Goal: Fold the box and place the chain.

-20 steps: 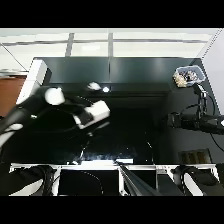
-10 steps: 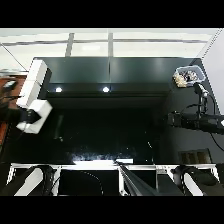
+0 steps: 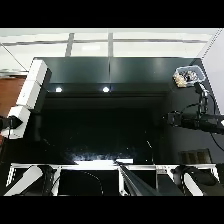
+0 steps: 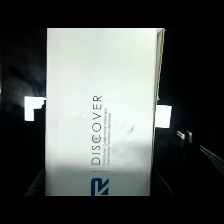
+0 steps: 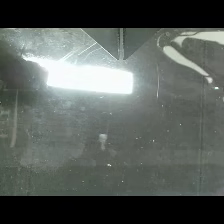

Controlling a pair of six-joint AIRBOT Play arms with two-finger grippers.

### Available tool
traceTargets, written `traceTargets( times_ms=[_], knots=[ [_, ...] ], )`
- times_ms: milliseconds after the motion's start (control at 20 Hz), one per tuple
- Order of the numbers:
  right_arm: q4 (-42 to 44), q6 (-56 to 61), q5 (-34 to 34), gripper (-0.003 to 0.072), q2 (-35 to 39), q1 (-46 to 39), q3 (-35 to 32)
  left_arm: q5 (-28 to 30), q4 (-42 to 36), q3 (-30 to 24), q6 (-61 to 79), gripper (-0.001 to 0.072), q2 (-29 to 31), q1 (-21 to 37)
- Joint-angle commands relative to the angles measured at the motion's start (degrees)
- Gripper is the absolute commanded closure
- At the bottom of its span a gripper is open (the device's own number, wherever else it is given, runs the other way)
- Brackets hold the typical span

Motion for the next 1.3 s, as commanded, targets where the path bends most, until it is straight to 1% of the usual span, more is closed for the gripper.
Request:
traceTargets(
  times_ms=[0, 150, 400, 450, 500, 550, 700, 850, 950, 1000, 1050, 1100, 1150, 1200, 1250],
  knots=[
    [0.1, 1.2, 0.4, 0.0643, 0.0, 0.0, 0.1, 5.1, -2.3, 0.0, 6.6, 0.0348, -3.3, -0.9],
    [0.1, 2.1, 1.6, 0.0642, 0.0, 0.0, 0.1, 7.4, -1.7, 0.0, 6.7, 0.0348, -5.9, -3.0],
    [0.0, 2.2, 2.7, 0.0642, 0.0, 0.0, 0.1, 10.8, -3.0, 0.2, 6.5, 0.0346, -6.4, -3.6],
    [0.1, 2.2, 2.7, 0.0643, 0.0, 0.0, 0.1, 11.3, -3.0, 0.3, 6.5, 0.0317, -6.4, -3.7],
    [0.1, 2.2, 2.7, 0.0642, 0.0, 0.0, 0.1, 11.8, -3.1, 0.3, 6.4, 0.0188, -6.3, -3.7],
    [0.1, 2.2, 2.7, 0.0643, 0.0, 0.0, 0.1, 11.8, -3.1, 0.4, 6.4, -0.0011, -6.3, -3.7],
    [0.0, 2.2, 2.7, 0.0643, 0.0, 0.0, 0.1, 10.2, -3.1, 1.1, 4.1, -0.0005, -4.7, -3.7],
    [0.0, 2.2, 2.7, 0.0642, 0.0, 0.0, 0.1, 7.6, -3.6, 3.1, 4.0, -0.0005, -0.3, -3.7],
    [0.0, 2.2, 2.3, 0.0642, 0.0, 0.0, 0.1, 6.6, -6.7, 5.0, 4.0, -0.0004, 3.5, -3.7],
    [0.0, 2.2, 1.6, 0.0642, 0.0, 0.0, 0.1, 5.5, -10.2, 5.5, 3.4, 0.0002, 5.4, -3.7],
    [0.0, 2.2, 0.9, 0.0642, 0.0, 0.0, 0.1, 4.0, -14.1, 5.5, 0.5, 0.0037, 6.7, -4.2],
    [-0.3, 2.2, -0.2, 0.0642, 0.0, 0.0, 0.1, 1.1, -17.4, 5.5, -2.9, 0.017, 7.6, -5.5],
    [-0.4, 2.1, -1.7, 0.0642, 0.0, 0.0, 0.1, -2.1, -19.9, 5.5, -4.6, 0.0409, 7.9, -7.8],
    [-0.4, 1.4, -3.1, 0.0642, -0.1, 0.0, 0.1, -5.7, -22.3, 5.5, -5.0, 0.0594, 7.8, -11.3],
    [-0.4, 0.4, -4.1, 0.0642, -0.3, 0.0, 0.1, -8.0, -24.0, 5.5, -5.1, 0.0682, 7.8, -15.6]
  ],
)
